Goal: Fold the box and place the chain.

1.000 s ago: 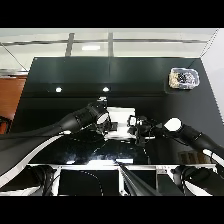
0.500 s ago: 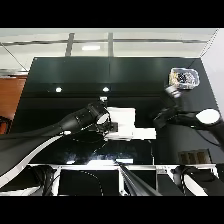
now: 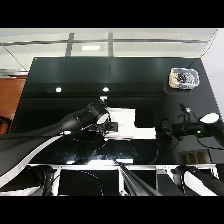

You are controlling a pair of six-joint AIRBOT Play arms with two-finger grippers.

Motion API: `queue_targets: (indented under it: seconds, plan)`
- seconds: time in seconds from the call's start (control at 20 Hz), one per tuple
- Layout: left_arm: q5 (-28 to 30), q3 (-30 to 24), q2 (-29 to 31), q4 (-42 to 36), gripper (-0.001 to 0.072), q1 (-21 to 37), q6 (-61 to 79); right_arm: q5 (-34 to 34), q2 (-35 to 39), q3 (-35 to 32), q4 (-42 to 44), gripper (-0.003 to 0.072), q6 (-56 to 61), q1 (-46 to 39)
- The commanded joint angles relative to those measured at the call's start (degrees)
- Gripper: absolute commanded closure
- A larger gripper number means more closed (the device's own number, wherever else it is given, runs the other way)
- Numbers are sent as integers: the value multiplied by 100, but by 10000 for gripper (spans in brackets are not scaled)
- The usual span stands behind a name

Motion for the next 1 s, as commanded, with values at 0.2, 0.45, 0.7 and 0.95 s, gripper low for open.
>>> queue_targets:
  seconds: [0.2,0.45,0.7,0.95]
  plan:
    - [2,0,4,2,680,4,4,-31,-568,26,2114,679,-1462,1150]
    - [-2,0,4,2,680,2,4,564,-568,433,2159,598,-1860,1150]
    - [-2,0,4,2,680,2,4,726,-566,614,2214,229,-1845,1187]
    - [-4,0,4,2,680,4,4,188,-566,748,2031,228,-1276,1893]
